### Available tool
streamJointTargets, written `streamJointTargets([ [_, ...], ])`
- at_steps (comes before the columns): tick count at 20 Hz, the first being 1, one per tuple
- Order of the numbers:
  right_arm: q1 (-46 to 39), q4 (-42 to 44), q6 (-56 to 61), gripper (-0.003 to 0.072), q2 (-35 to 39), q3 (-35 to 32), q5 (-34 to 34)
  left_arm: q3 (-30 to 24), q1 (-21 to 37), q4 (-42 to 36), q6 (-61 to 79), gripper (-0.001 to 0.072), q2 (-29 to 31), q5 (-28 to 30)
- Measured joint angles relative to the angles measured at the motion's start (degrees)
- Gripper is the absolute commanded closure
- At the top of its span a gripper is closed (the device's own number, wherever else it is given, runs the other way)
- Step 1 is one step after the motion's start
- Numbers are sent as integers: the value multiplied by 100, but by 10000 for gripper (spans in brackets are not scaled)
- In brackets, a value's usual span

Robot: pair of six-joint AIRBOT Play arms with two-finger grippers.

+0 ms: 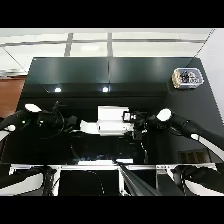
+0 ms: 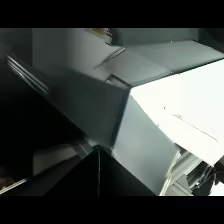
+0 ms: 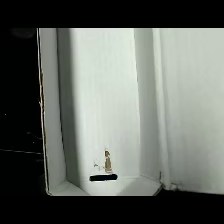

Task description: Fold the box and place the chain.

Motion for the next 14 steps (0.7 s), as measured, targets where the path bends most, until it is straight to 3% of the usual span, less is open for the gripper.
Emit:
streamJointTargets([
  [4,0,0,0,442,0,0,0,0,-417,-197,90,680,-87,142],
  [7,0,0,-2,442,0,0,0,22,-485,-376,330,464,-105,76],
  [9,0,0,-2,442,0,0,0,79,-459,-485,452,46,-111,-63],
  [10,0,0,-2,442,0,0,-2,111,-446,-560,481,12,-109,-166],
  [14,0,0,-2,442,0,0,0,267,-472,-518,575,12,-114,-170],
])
